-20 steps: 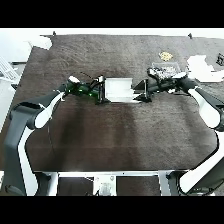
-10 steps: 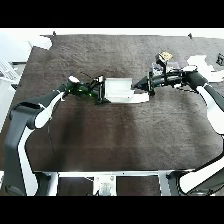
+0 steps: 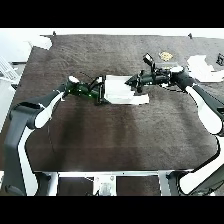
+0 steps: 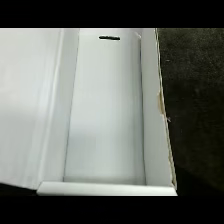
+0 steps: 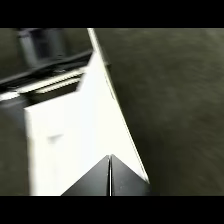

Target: Fold the box and place the chain.

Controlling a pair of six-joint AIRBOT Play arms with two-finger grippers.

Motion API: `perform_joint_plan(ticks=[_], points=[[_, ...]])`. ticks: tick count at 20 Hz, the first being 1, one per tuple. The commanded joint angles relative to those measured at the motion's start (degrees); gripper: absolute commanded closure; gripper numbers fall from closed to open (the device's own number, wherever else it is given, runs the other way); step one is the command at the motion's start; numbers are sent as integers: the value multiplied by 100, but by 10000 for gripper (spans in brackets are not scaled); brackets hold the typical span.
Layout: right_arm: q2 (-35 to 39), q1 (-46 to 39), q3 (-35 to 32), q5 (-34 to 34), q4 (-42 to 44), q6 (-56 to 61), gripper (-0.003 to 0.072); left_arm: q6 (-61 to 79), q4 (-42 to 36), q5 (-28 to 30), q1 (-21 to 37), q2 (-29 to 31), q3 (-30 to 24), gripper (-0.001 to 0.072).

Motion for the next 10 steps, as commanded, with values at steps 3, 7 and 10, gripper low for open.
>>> perform_joint_plan(ticks=[3,7,10], points=[[-452,-4,549,-551,-614,708,678,2,-13,-44,0,2,2,359],[-726,33,664,-501,-850,841,678,2,-13,-44,0,2,2,359],[-813,107,664,-481,-970,826,677,2,-13,-44,0,2,2,359]])
